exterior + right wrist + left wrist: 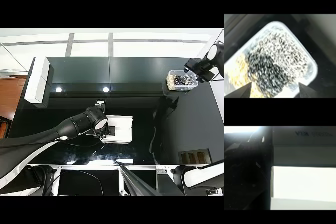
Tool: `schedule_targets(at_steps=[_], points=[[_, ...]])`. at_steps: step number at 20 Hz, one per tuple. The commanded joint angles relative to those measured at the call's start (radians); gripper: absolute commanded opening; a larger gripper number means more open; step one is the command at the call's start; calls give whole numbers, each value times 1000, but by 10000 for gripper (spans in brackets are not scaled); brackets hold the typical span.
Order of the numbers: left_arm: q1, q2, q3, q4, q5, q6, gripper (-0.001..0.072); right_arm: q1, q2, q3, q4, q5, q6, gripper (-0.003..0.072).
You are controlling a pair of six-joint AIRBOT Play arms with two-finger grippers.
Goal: Fold the box and place the chain.
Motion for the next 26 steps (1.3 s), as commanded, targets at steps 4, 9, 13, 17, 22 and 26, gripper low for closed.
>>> schedule_targets(at_steps=[4,9,13,17,22,26], points=[[1,0,0,0,-1,1,33,-58,-127,95,51,9,227,700],[1,0,0,4,-1,1,33,-86,-151,95,110,-39,225,680],[1,0,0,4,-2,1,33,-86,-179,95,121,-41,224,680],[1,0,0,4,-2,1,33,-86,-183,95,122,-56,192,551],[1,0,0,4,-1,1,33,-86,-162,103,198,-42,-6,43],[1,0,0,3,-2,1,33,-98,-84,112,195,13,-143,39]])
